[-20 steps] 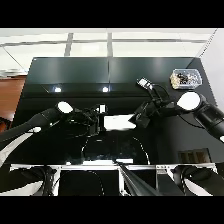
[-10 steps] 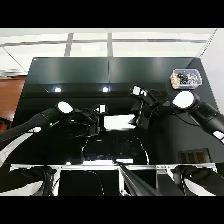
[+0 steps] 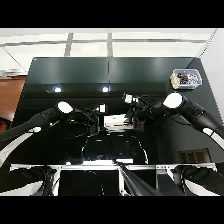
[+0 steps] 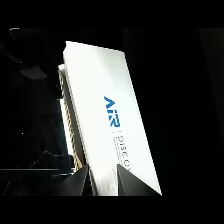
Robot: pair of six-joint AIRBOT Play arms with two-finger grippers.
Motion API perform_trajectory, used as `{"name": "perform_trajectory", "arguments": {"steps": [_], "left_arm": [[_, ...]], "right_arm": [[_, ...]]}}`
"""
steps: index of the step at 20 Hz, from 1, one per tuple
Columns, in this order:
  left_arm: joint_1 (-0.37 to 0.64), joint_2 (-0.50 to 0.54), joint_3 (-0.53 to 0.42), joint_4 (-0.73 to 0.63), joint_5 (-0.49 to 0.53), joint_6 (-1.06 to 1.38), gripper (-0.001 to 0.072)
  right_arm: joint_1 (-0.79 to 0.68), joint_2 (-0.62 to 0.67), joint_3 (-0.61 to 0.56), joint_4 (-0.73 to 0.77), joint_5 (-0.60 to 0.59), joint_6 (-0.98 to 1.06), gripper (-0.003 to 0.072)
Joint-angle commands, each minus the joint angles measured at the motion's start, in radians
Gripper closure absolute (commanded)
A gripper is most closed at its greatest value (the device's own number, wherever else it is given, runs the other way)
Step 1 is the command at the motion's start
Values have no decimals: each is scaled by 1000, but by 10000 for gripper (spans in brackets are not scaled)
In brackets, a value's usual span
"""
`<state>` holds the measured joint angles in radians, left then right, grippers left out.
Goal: Fold the box and place the chain.
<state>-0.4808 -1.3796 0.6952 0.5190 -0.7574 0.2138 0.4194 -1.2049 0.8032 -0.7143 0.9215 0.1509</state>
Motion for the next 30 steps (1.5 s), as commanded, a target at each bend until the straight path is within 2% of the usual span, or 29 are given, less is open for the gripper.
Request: {"name": "perform_trajectory", "arguments": {"steps": [1,9,11,25,30], "left_arm": [[-1,0,0,2,-1,3,336],[-1,0,0,2,-1,3,336],[-1,0,0,2,-1,3,336],[-1,0,0,3,-1,3,336],[-1,0,0,3,-1,4,336]], "right_arm": [[13,-5,0,-5,10,-6,498],[19,-5,-1,-23,10,29,478],[19,-5,-1,-23,10,29,360],[19,-5,0,-21,19,90,362],[19,-16,-4,-76,20,126,362]]}}
